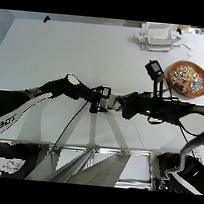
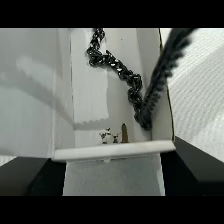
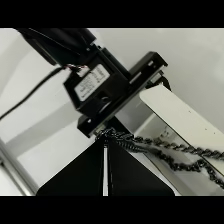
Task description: Fold the box and place the chain.
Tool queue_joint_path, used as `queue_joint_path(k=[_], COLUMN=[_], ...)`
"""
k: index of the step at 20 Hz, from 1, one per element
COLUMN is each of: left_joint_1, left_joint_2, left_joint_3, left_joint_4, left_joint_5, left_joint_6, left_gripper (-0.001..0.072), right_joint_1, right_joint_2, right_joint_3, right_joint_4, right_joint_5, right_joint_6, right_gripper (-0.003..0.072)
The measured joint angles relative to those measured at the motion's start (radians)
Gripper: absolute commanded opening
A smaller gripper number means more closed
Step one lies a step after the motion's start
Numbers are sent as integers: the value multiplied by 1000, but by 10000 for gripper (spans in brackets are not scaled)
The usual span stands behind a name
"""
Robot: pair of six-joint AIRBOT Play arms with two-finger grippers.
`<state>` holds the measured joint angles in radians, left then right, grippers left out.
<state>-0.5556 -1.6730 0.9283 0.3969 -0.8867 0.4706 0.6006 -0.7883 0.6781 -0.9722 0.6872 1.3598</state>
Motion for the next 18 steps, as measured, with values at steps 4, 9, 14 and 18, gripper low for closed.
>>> queue_joint_path(k=[4, 9, 14, 18], left_joint_1=[0, 0, 0, 0], left_joint_2=[0, 0, 0, 0], left_joint_3=[0, 0, 0, 0], left_joint_4=[0, 0, 0, 0], left_joint_5=[0, 0, 0, 0], left_joint_6=[0, 0, 0, 0], left_gripper=[206, 206, 206, 206], right_joint_1=[8, 10, -28, -202], right_joint_2=[-67, -47, 37, 63], right_joint_3=[0, 0, 1, 1], right_joint_4=[0, -2, -132, -242], right_joint_5=[2, -28, -73, -10], right_joint_6=[-5, -7, 45, 142], right_gripper=[37, 16, 91, 205])
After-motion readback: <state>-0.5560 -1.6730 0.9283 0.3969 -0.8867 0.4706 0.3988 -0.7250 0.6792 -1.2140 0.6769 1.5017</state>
